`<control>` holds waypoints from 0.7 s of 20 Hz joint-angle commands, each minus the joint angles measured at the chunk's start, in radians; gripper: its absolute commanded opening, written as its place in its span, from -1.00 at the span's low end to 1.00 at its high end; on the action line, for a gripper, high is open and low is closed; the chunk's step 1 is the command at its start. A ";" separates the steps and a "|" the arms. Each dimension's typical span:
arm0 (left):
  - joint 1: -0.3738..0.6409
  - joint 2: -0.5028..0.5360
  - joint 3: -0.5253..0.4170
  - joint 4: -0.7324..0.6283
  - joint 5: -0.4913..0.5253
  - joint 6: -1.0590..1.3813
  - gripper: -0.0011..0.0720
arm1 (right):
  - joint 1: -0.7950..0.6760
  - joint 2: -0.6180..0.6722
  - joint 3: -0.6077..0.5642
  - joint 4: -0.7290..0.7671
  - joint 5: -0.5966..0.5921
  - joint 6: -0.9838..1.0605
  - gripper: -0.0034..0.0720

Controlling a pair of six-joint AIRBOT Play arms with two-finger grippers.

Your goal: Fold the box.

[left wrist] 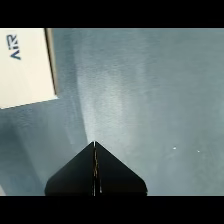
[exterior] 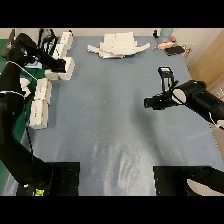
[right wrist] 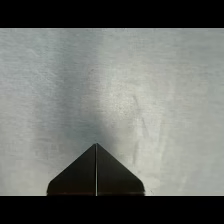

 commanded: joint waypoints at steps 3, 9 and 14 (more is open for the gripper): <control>-0.124 0.183 -0.095 0.025 0.013 0.055 -0.95 | -0.001 -0.142 0.169 0.063 0.003 -0.043 -0.91; -0.321 0.479 -0.554 0.039 0.293 0.087 -0.95 | 0.000 -0.284 0.409 0.182 0.042 -0.092 -0.91; -0.438 0.705 -0.976 0.038 0.492 0.021 -0.94 | 0.002 -0.340 0.443 0.253 0.050 -0.100 -0.90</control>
